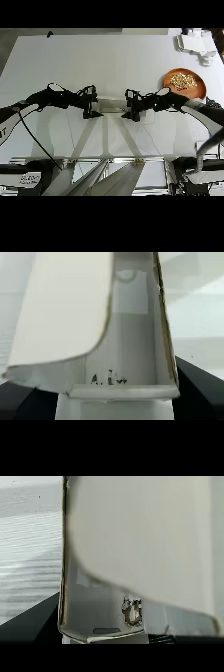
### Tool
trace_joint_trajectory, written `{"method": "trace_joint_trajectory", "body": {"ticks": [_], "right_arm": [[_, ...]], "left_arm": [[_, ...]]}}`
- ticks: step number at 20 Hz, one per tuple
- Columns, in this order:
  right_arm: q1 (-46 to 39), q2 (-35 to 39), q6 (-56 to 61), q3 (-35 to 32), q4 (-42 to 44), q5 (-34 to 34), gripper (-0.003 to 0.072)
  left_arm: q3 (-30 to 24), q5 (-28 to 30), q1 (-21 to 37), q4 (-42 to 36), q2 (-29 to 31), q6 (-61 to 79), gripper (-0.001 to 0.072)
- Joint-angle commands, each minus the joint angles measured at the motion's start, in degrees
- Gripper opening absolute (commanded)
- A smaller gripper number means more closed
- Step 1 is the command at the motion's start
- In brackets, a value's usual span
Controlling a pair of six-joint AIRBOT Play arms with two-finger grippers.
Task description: Fold the box and place the chain.
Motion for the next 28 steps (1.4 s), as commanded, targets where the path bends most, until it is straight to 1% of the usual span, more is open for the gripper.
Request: {"method": "trace_joint_trajectory", "body": {"ticks": [1, 8, 9, 10, 11, 28], "right_arm": [[0.0, 0.0, 0.2, 0.0, 0.3, -0.5, 0.0405], [0.0, 0.0, 0.2, 0.0, 0.3, -0.5, 0.0405], [0.0, 0.0, 0.2, 0.0, 0.3, -0.5, 0.0405], [0.0, 0.0, 0.2, 0.0, 0.3, -0.5, 0.0405], [0.0, 0.0, 0.2, 0.0, 0.3, -0.5, 0.0405], [0.0, 0.0, 0.2, 0.0, 0.3, -0.5, 0.0405]], "left_arm": [[0.1, -2.3, 0.1, 0.9, -1.1, 0.7, 0.0696], [0.1, -1.8, 0.1, 1.0, -1.1, 0.7, 0.0688], [0.1, -1.8, 0.1, 1.0, -1.1, 0.7, 0.0591], [0.1, -1.9, 0.1, 1.0, -1.1, 0.7, 0.0416], [0.1, -1.9, 0.1, 1.0, -1.1, 0.7, 0.0372], [0.1, -2.1, 0.0, 1.0, -1.1, 0.7, 0.0375]]}}
